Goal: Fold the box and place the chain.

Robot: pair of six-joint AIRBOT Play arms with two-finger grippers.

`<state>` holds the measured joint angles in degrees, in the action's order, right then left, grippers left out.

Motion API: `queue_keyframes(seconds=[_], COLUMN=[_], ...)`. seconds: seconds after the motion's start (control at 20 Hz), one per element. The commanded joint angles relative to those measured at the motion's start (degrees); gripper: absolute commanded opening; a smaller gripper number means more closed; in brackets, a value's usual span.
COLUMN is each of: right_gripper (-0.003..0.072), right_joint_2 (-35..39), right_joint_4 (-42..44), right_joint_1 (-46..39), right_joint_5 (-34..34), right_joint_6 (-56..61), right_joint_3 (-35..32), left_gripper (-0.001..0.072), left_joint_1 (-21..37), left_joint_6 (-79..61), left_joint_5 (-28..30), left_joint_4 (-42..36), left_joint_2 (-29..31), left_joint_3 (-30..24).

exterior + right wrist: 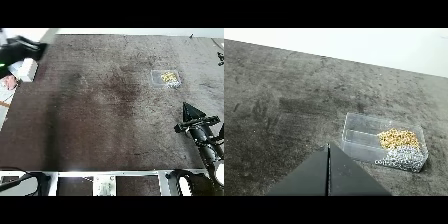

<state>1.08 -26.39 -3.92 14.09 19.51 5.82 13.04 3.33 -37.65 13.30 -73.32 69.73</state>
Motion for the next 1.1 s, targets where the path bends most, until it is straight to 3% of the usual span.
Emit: queue_keyframes(seconds=[0.0,0.1,0.25,0.35,0.5,0.6,1.05], right_gripper=[0.0012,0.0012,0.0012,0.0011,0.0012,0.0012,0.0012], right_joint_2=[0.0,0.0,0.0,0.0,0.0,0.0,0.0], right_joint_4=[0.0,0.0,0.0,0.0,0.0,0.0,0.0], right_joint_1=[0.0,0.0,0.1,0.0,0.0,0.0,0.0], right_joint_5=[0.0,0.0,0.0,0.0,0.0,0.0,0.0], right_joint_6=[0.0,0.0,0.0,0.0,0.0,0.0,0.0], right_joint_3=[0.0,0.0,0.0,0.0,0.0,0.0,0.0], left_gripper=[0.0004,0.0004,0.0004,0.0005,0.0007,0.0007,0.0007], left_joint_1=[10.8,17.3,25.4,28.5,29.2,29.2,29.2], left_joint_6=[9.3,12.9,13.4,12.5,10.9,6.0,1.0], left_joint_5=[9.6,8.0,3.0,4.1,8.3,5.6,3.3], left_joint_4=[6.8,9.2,12.9,14.3,18.9,19.0,19.1], left_joint_2=[13.4,16.7,17.4,17.4,17.1,15.4,2.8], left_joint_3=[-12.8,-19.5,-25.3,-28.9,-33.3,-35.1,-34.8])
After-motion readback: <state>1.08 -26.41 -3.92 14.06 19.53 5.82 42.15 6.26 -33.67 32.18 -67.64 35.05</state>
